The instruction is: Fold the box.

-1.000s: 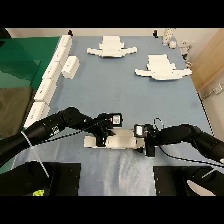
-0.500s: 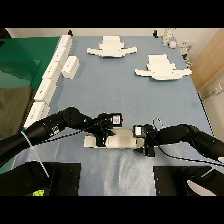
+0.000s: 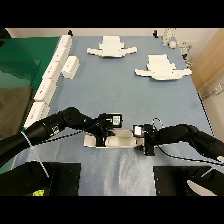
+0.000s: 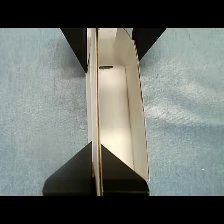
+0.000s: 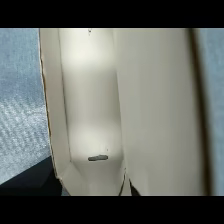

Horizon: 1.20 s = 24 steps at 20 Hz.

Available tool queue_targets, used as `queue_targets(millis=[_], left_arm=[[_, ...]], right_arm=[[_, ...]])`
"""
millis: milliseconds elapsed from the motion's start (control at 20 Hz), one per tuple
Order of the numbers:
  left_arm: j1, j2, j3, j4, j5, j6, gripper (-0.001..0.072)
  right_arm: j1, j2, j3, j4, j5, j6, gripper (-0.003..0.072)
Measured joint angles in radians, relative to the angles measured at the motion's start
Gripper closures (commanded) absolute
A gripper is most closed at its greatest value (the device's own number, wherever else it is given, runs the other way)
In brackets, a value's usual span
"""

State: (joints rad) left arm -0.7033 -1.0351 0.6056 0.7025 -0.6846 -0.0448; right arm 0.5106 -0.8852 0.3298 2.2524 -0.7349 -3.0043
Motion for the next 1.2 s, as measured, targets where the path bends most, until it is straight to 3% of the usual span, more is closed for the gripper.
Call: queue_targets(millis=[1200], left_arm=[[0.000, 0.000, 0.000, -0.003, 0.048, 0.093, 0.0691]], right_arm=[[0.000, 0.000, 0.000, -0.004, -0.009, 0.001, 0.0170]])
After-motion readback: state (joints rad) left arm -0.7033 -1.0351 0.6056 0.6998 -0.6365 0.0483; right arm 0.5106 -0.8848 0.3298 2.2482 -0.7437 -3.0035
